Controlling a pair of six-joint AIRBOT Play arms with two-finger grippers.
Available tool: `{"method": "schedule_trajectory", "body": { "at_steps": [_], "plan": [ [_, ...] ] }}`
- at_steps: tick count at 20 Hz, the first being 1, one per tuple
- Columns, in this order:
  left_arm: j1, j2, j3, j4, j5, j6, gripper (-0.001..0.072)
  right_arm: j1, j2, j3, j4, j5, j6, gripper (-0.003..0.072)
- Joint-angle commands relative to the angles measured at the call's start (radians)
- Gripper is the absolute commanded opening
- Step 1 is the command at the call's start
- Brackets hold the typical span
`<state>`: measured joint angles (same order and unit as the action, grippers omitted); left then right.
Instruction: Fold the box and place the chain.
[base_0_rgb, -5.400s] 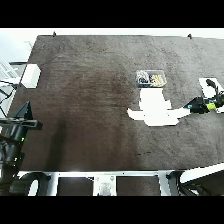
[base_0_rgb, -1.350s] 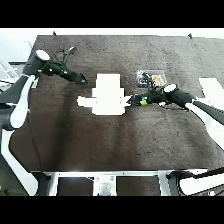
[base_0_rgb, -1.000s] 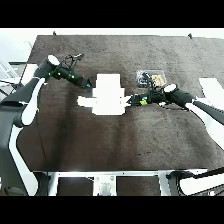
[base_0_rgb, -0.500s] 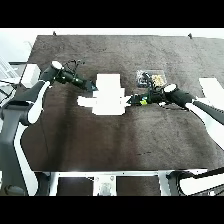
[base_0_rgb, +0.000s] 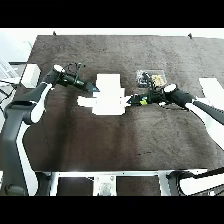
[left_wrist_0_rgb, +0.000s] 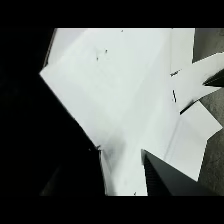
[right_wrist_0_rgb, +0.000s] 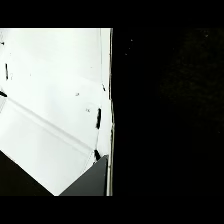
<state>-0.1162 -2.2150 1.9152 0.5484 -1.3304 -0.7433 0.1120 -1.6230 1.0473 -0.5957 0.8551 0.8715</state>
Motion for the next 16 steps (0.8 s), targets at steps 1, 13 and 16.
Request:
{"method": "schedule_trajectory", "body": {
  "at_steps": [1, 13, 16],
  "plan": [
    [0.0, -0.01, 0.001, -0.031, 0.0, 0.027, 0.0524, 0.001, 0.0, 0.0, 0.0, 0.0, -0.001, 0.0015],
    [-0.029, -0.016, 0.002, -0.048, 0.008, 0.07, 0.0398, 0.001, 0.0, 0.0, 0.0, 0.001, -0.001, 0.0014],
    [-0.029, -0.016, 0.002, -0.048, 0.004, 0.071, 0.0356, 0.001, 0.0, 0.0, 0.0, 0.001, -0.001, 0.0014]
  ]
}}
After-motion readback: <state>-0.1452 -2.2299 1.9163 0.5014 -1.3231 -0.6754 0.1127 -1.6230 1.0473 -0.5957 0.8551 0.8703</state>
